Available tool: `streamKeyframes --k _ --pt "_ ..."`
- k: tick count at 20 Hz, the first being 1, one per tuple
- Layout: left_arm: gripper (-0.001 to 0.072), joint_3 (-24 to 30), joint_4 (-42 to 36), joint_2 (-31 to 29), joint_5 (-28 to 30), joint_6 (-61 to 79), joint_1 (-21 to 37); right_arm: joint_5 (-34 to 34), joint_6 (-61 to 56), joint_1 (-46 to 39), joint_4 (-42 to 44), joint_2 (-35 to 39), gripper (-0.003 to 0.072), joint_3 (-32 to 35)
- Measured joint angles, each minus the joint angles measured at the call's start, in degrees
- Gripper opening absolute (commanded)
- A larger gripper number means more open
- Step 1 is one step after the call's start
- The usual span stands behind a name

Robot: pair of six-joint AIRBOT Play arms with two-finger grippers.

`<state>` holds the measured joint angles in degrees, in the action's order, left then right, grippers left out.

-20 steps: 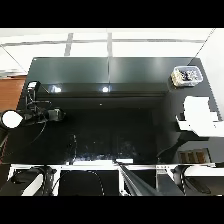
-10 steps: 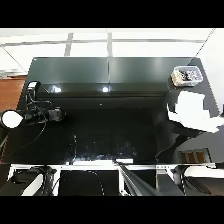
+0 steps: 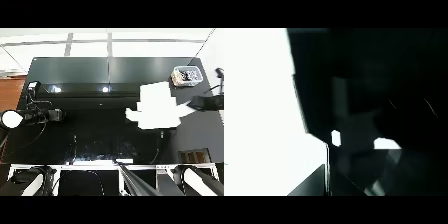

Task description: Fold the box and place the chain.

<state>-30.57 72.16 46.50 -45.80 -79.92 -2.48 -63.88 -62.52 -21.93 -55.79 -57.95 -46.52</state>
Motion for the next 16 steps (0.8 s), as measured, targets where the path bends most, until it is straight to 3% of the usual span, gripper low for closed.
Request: streamKeyframes --k 4,8,11,16 --pt "0.0685 0.0 -3.3 0.2 -0.2 0.0 0.0 15.8 -1.0 16.3 14.3 9.0 0.0014 15.5" --pt "0.0685 -0.2 -9.8 2.3 -0.7 2.3 -0.1 30.9 -1.4 32.3 24.0 11.8 0.0014 25.1" --pt "0.0684 -3.3 -20.4 8.2 -4.3 9.5 -0.1 36.2 -1.7 39.8 27.0 12.3 0.0014 27.9" --pt "0.0683 -13.0 -34.6 23.8 -11.5 20.8 -0.4 38.3 -1.8 44.1 28.6 12.4 0.0014 29.2"
